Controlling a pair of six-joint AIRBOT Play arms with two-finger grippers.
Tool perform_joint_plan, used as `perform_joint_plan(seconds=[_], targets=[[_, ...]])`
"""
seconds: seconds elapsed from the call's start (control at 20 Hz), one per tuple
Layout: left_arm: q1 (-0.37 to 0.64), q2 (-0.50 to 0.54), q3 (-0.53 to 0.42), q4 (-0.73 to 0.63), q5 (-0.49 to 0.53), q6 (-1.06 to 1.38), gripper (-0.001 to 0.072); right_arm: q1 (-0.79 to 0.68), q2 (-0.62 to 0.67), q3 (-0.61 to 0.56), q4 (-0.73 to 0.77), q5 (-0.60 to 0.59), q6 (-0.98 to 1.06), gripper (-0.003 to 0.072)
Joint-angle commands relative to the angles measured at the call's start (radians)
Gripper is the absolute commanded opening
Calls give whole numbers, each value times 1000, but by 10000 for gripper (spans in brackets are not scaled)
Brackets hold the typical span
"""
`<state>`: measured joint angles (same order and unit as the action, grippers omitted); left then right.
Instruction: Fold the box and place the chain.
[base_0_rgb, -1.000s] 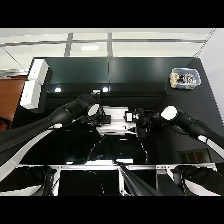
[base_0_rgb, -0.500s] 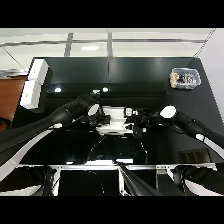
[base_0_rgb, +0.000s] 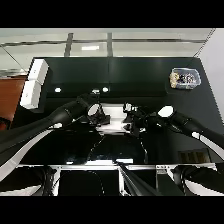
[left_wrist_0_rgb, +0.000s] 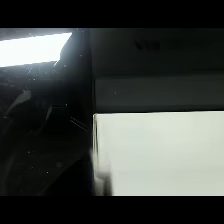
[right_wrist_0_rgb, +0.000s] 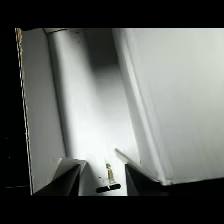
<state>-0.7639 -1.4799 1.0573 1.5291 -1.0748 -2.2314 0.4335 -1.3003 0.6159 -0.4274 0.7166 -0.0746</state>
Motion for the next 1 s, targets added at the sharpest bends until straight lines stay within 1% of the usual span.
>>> perform_joint_plan(seconds=[0.0,0.05,0.1,0.15,0.2,0.3,0.4,0.5,0.55,0.6,0.7,0.75,0.85,0.95], targets=[[0,0,1,-1,0,2,29,1,-2,0,9,-2,27,364],[0,0,1,-1,0,2,29,0,-2,0,8,2,48,198],[0,0,1,-1,0,2,29,-1,2,0,4,3,106,72],[0,0,1,0,0,2,29,-10,14,1,-14,13,206,10],[0,0,1,0,0,2,29,-26,35,4,-62,31,352,10],[0,0,1,0,0,2,29,-105,116,31,-244,138,704,10],[0,-1,1,0,0,2,29,-258,226,51,-419,266,1083,10],[0,-1,1,0,0,2,29,-441,292,45,-526,384,1265,10],[0,-1,1,0,0,2,29,-527,294,30,-533,425,1308,10],[0,-1,1,0,0,2,29,-599,292,2,-525,439,1342,10],[0,-1,1,0,0,2,29,-697,289,-83,-484,433,1435,10],[0,-1,1,0,0,2,29,-706,283,-124,-437,418,1435,11],[0,-1,1,0,0,2,29,-679,245,-187,-342,383,1404,10],[0,-1,1,0,0,2,29,-611,175,-204,-262,362,1353,10]])
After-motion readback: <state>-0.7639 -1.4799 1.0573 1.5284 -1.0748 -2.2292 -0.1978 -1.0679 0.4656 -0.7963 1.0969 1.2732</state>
